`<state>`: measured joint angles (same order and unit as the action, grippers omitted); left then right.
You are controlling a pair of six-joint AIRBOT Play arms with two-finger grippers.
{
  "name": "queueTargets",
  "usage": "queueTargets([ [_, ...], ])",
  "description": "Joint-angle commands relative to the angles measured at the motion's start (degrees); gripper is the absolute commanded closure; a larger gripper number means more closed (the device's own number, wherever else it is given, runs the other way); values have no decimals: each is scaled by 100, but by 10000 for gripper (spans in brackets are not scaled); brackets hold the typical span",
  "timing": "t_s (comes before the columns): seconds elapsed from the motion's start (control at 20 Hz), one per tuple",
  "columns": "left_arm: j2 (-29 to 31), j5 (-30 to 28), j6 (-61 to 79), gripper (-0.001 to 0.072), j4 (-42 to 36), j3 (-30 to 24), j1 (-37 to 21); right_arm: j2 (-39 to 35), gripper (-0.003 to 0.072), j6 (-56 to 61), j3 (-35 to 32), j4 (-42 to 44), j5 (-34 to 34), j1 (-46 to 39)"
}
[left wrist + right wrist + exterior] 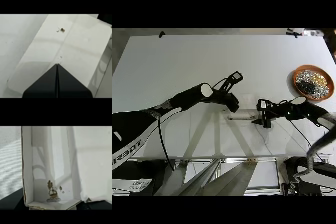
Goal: Fold the box and place the chain.
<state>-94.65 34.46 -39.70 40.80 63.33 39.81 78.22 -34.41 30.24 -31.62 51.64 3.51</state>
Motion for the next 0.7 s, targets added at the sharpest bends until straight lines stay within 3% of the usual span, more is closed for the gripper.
queueTargets([
  [0.0,-98,96,-232,705,129,-4,0,-7,369,-11,-2,-7,-2,0],
  [0.15,111,179,-223,704,127,-2,-2,-7,369,-11,-2,-4,-2,0],
  [0.3,557,612,-50,703,433,-2,-63,-7,369,-11,-2,-7,-2,-2],
  [0.65,1799,2319,-35,706,3276,-4,-205,-4,369,-11,-2,-7,-2,0],
])
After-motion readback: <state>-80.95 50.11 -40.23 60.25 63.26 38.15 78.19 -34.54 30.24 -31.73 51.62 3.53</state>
